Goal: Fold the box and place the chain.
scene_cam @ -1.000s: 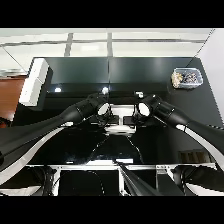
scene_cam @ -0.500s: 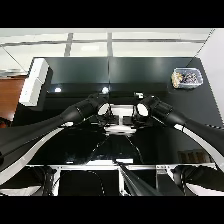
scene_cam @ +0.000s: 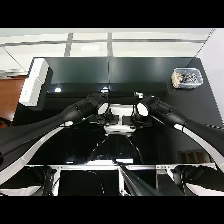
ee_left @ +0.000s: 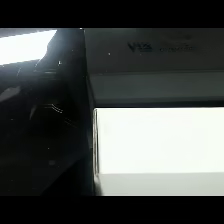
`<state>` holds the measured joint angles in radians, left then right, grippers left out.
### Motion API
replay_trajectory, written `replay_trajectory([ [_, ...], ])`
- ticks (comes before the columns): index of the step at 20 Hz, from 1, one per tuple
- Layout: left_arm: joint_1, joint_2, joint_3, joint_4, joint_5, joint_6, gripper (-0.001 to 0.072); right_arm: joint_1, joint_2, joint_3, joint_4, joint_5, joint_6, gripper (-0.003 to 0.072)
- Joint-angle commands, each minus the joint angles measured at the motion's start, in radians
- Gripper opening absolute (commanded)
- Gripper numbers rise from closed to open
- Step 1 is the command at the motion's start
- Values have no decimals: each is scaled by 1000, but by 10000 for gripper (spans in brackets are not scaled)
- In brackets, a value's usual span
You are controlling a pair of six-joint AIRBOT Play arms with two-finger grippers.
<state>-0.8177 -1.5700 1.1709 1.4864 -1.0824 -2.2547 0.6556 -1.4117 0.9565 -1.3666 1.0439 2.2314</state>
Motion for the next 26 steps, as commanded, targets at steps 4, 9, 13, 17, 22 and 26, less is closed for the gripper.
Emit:
replay_trajectory([
  [4,0,-1,0,-2,1,-1,26,1,29,2,0,10,-15,327],
  [9,0,-1,0,-2,3,0,27,-19,133,2,-16,33,-100,327],
  [13,1,-1,0,3,3,0,26,-98,315,2,-137,63,-103,328],
  [17,3,-1,0,6,4,0,26,-220,481,1,-463,92,-138,326],
  [22,12,-1,0,10,2,0,26,-515,418,-72,-633,-90,-159,432],
  [26,24,-1,0,10,0,0,26,-760,220,-36,-414,-394,-198,718],
])
